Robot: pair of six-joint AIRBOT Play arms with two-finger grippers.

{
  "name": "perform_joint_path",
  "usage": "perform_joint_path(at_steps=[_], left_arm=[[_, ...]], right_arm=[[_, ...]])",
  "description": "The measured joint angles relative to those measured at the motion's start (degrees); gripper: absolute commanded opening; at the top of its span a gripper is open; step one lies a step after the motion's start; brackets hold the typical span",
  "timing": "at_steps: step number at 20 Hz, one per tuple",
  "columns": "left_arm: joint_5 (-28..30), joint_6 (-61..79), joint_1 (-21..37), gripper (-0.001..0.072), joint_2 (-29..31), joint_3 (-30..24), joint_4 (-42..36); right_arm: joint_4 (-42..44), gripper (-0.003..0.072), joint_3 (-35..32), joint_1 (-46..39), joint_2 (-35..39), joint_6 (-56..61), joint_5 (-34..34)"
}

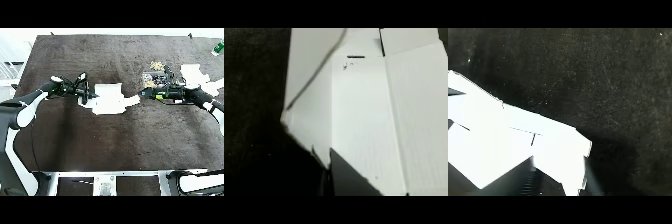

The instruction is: Fold the box and place the chain.

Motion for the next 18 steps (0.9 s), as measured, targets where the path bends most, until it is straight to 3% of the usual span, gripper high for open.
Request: perform_joint_path(at_steps=[5,11,18], left_arm=[[0.1,0.4,0.0,0.002,-0.1,0.0,0.1],[0.2,0.6,0.0,0.002,-0.1,0.0,0.1],[0.3,0.6,0.0,0.002,-0.1,0.0,0.1]], right_arm=[[0.2,0.0575,0.1,0.3,1.7,-8.8,0.2],[-0.7,0.0575,-2.9,5.9,10.3,-23.1,2.9],[-17.3,0.0576,-5.7,19.0,12.1,-33.8,-6.2]])
